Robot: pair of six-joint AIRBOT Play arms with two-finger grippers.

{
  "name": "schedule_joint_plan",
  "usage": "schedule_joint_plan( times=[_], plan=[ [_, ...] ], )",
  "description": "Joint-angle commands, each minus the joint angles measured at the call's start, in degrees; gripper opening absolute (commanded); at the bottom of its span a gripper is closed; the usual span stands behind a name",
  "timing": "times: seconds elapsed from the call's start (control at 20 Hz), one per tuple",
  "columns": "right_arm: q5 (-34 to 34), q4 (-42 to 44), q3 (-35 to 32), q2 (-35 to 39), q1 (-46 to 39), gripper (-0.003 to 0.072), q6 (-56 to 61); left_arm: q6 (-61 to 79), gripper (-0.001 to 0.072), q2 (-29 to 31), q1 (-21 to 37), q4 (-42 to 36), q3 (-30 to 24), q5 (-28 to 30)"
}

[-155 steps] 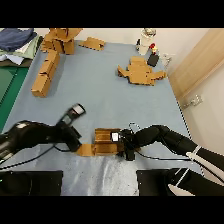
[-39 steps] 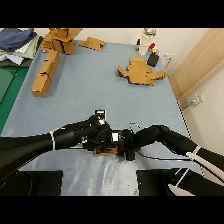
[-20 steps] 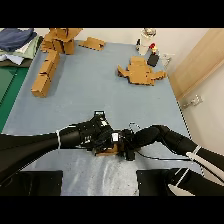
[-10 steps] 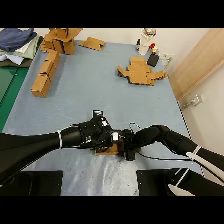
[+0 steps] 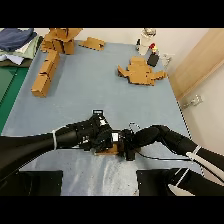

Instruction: Fold the box.

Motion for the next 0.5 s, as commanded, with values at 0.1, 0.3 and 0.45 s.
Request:
schedule_joint_plan(
  times=[0.1, 0.3, 0.45],
  plan=[
    [0.0, 0.0, 0.0, 0.0, -0.02, 0.0504, 0.09, -0.07, 0.047, 4.72, 0.28, 1.77, 0.04, -0.92],
    [0.0, 0.0, 0.02, 0.0, -0.02, 0.0504, 0.09, -0.07, 0.0469, 6.4, 1.14, 1.62, 0.04, -1.16],
    [0.0, 0.02, 0.0, 0.0, -0.02, 0.0504, 0.09, -0.02, 0.0469, 6.8, 1.99, 1.6, 0.04, -1.22]
  ],
)
